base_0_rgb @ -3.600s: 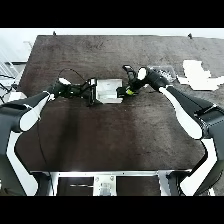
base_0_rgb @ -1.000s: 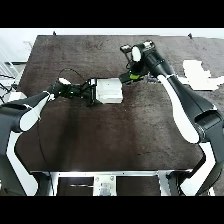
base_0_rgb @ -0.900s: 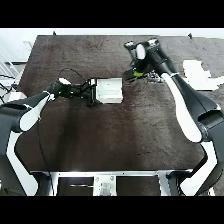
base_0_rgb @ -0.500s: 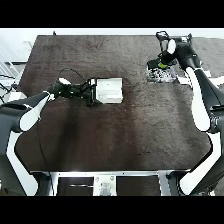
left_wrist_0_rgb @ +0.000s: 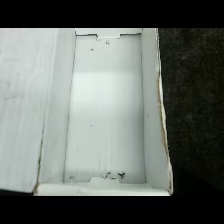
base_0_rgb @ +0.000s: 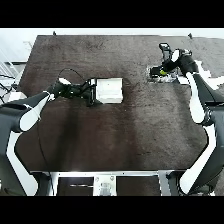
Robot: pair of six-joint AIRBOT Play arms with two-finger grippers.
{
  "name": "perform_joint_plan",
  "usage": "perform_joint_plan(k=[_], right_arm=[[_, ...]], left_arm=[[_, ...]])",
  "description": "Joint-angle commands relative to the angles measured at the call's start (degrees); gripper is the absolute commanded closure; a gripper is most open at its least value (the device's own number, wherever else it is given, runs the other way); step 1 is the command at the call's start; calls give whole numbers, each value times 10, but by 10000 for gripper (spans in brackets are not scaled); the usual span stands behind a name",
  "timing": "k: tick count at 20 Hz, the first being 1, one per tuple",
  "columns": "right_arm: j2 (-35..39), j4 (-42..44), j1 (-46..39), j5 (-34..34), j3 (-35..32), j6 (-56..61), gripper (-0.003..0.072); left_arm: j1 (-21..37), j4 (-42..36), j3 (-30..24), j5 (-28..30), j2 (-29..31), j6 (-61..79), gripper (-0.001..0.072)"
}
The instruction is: Fold the box and place the chain.
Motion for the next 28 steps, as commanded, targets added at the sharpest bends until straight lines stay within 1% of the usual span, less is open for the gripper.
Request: perform_joint_plan(k=[1,2,3,5,6,7,11,15,20,28], right_arm=[[-20,28,-3,8,0,-13,306],[-22,28,-4,15,0,-13,306],[-24,28,-5,21,0,-13,323],[-24,28,-6,20,1,-16,527],[-24,27,-6,16,2,-17,655],[-20,28,-6,16,3,-17,674],[16,28,-6,20,3,-17,674],[78,21,-6,21,3,-17,675],[133,9,-5,24,3,-26,675],[244,9,26,28,3,-48,675]], left_arm=[[0,0,0,0,0,0,290],[0,0,0,0,0,0,290],[0,0,0,0,0,0,291],[0,0,0,0,0,0,290],[0,0,0,0,0,0,290],[0,0,0,0,0,0,290],[0,0,0,0,0,0,290],[0,0,0,0,0,0,291],[0,0,0,0,0,0,290],[0,0,0,0,0,0,290]])
